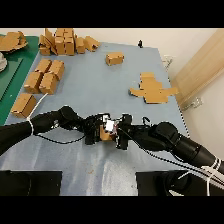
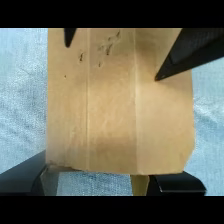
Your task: Fold the box.
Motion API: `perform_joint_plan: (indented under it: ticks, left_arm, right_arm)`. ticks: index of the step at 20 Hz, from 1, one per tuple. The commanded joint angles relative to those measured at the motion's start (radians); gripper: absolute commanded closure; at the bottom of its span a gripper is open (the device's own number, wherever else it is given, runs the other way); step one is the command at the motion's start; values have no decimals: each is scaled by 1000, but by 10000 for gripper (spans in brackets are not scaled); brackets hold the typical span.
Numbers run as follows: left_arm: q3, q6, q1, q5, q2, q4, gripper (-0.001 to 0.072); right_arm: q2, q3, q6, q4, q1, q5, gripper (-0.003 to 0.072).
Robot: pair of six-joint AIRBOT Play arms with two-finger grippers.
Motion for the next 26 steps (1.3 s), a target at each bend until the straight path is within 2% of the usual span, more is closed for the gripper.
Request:
perform_joint_plan:
  ticks: [1, 3, 11, 18, 26]
  left_arm:
    - [1, 0, 0, 0, 1, 0, 273]
    - [1, 0, 0, 0, 1, 0, 273]
    - [1, 0, 0, 0, 1, 0, 273]
    - [1, 0, 0, 0, 1, 0, 273]
    - [1, 0, 0, 0, 1, 0, 273]
  right_arm:
    - [0, -11, -68, 44, 4, 31, 222]
    - [-1, -11, -106, 80, 4, 8, 211]
    - [-81, -12, -170, 58, 3, 27, 210]
    - [-80, -7, -191, -16, 4, 47, 214]
    - [-37, -7, -191, -16, 4, 43, 274]
